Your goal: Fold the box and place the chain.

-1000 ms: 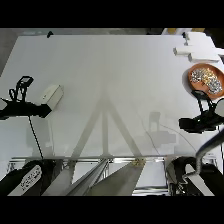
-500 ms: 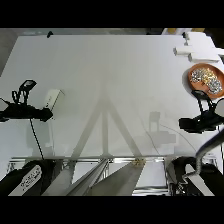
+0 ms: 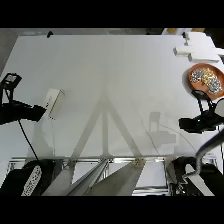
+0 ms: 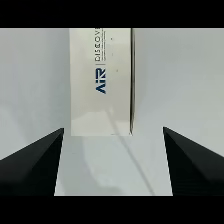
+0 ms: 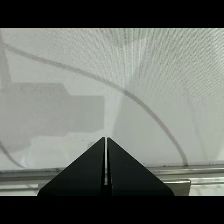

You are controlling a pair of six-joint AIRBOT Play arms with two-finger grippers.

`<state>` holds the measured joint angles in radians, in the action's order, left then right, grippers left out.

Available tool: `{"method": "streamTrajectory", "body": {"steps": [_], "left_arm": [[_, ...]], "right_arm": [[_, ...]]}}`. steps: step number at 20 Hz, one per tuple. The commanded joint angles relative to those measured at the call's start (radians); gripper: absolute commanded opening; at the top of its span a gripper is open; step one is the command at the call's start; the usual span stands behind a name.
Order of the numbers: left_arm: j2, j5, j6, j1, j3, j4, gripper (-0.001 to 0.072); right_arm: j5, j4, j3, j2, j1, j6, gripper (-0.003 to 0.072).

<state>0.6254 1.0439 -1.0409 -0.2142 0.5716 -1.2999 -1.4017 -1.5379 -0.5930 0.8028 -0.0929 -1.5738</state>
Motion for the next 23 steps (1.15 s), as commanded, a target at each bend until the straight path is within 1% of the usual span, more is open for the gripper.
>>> {"method": "streamTrajectory", "body": {"steps": [1,3,5,11,19,23], "left_arm": [[-0.098,0.054,-0.063,0.004,0.0,-0.003,0.0608],[-0.105,0.096,-0.063,0.004,0.0,-0.002,0.0606],[-0.104,0.113,-0.064,0.004,0.0,-0.002,0.0606],[-0.104,0.109,-0.064,0.004,0.0,-0.002,0.0606],[-0.104,0.068,-0.064,0.004,0.0,0.002,0.0606],[-0.104,0.067,-0.063,0.004,0.0,0.001,0.0606]], "right_arm": [[0.0,0.0,0.001,-0.001,-0.001,0.0,0.0022],[0.0,0.0,0.001,-0.001,-0.001,0.0,0.0022],[0.0,0.0,0.001,-0.001,-0.001,0.0,0.0022],[0.0,0.0,0.001,-0.001,-0.001,0.0,0.0022],[0.0,0.0,0.001,-0.001,-0.001,0.0,0.0022],[0.0,0.0,0.001,-0.001,-0.001,0.0,0.0022]]}}
